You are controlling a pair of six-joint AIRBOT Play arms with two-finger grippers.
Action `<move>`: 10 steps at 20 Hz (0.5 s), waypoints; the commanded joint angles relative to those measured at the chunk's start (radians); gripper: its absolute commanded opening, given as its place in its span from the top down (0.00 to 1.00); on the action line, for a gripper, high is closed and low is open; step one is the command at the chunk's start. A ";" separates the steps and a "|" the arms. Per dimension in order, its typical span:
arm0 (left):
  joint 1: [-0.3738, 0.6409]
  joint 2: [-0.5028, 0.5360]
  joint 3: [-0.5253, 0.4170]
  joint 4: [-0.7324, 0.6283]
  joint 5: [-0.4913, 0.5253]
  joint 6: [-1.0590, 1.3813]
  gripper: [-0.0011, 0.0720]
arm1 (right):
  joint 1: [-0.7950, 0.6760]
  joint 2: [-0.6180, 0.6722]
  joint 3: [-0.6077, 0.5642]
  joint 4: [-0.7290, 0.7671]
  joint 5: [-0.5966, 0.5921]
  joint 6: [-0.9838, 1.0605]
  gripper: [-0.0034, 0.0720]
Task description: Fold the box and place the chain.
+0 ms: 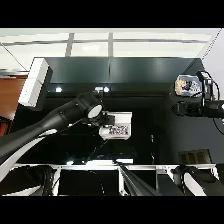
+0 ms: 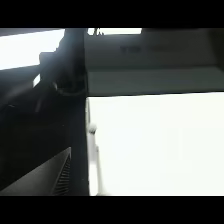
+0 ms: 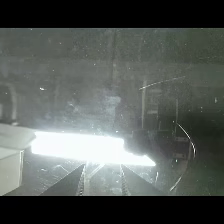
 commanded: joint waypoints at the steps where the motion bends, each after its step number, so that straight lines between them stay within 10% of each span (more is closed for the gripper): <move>1: 0.003 0.145 -0.037 0.132 -0.044 0.058 0.40 | -0.001 0.001 0.000 0.001 -0.001 0.000 0.60; 6: 0.193 0.411 -0.314 0.217 -0.055 0.060 0.40 | -0.001 0.001 0.000 0.002 0.000 0.001 0.60; 10: 0.433 0.565 -0.562 -0.241 0.344 0.621 0.40 | -0.001 0.001 0.000 0.004 0.000 0.009 0.60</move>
